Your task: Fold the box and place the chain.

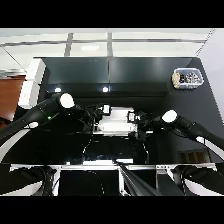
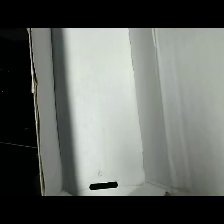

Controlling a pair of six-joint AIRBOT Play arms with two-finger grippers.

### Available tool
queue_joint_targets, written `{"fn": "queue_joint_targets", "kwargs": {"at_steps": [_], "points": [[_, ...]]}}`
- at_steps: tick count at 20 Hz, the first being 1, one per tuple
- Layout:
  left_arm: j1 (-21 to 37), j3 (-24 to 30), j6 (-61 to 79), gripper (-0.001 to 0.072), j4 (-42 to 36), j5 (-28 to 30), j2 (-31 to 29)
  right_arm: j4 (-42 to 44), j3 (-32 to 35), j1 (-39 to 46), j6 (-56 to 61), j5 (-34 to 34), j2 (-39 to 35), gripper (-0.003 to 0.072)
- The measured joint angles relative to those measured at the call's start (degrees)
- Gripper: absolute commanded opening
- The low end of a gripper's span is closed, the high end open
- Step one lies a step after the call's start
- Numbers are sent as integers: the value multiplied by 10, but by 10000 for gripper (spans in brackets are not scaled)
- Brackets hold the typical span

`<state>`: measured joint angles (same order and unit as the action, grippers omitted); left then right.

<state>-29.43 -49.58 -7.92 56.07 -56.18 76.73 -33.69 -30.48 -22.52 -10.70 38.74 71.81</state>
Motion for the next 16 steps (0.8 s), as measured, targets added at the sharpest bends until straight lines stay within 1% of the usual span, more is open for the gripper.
{"fn": "queue_joint_targets", "kwargs": {"at_steps": [2, 3, 4, 5, 10, 16], "points": [[0, 0, 0, 485, -2, -2, 0, 0, 0, 0, 0, 0, 0, 3], [1, 0, -2, 461, -7, -7, 0, 0, 0, 0, 0, 0, 0, 3], [2, 0, -3, 323, -12, -15, 1, 0, 0, 0, 0, 0, 0, 2], [3, 0, -5, 234, -16, -17, 1, 0, 0, 0, 0, 0, 0, 3], [4, 0, -11, 228, -26, -23, 2, 0, 0, 0, 0, 0, 0, 3], [4, 0, -15, 228, -37, -13, 2, 0, 0, 0, 0, 0, 0, 2]]}}
